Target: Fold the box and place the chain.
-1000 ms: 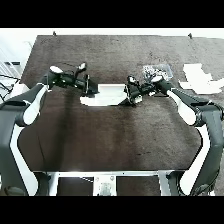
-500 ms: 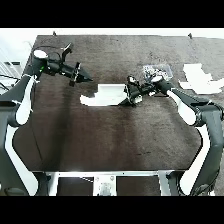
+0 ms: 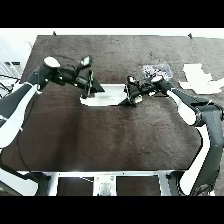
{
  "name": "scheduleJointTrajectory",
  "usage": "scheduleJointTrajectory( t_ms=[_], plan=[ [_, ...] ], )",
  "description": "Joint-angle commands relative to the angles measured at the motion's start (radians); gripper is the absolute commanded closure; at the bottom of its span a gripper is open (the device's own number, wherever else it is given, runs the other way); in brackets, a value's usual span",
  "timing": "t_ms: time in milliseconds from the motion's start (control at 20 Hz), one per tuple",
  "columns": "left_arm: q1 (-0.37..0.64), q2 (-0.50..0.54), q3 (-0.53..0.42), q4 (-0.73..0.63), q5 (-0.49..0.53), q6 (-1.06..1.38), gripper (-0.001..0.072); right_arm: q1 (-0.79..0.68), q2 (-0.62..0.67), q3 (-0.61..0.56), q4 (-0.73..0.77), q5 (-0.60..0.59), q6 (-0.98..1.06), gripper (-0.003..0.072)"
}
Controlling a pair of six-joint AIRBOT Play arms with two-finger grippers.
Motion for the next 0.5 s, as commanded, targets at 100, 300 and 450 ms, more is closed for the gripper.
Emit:
scheduleJointTrajectory(
  t_ms=[100, 300, 450],
  plan=[
    [-0.052, 0.016, -0.16, -0.032, 0.228, 0.024, 0.0695, 0.001, -0.001, 0.0, 0.0, 0.0, 0.0, 0.0107],
    [-0.053, -0.029, -0.105, -0.074, 0.319, 0.045, 0.0694, 0.001, -0.001, 0.0, 0.0, 0.0, 0.0, 0.0107],
    [-0.046, -0.096, -0.003, -0.077, 0.358, 0.042, 0.0693, 0.001, -0.001, 0.0, 0.0, 0.0, 0.0, 0.0107]
  ],
)
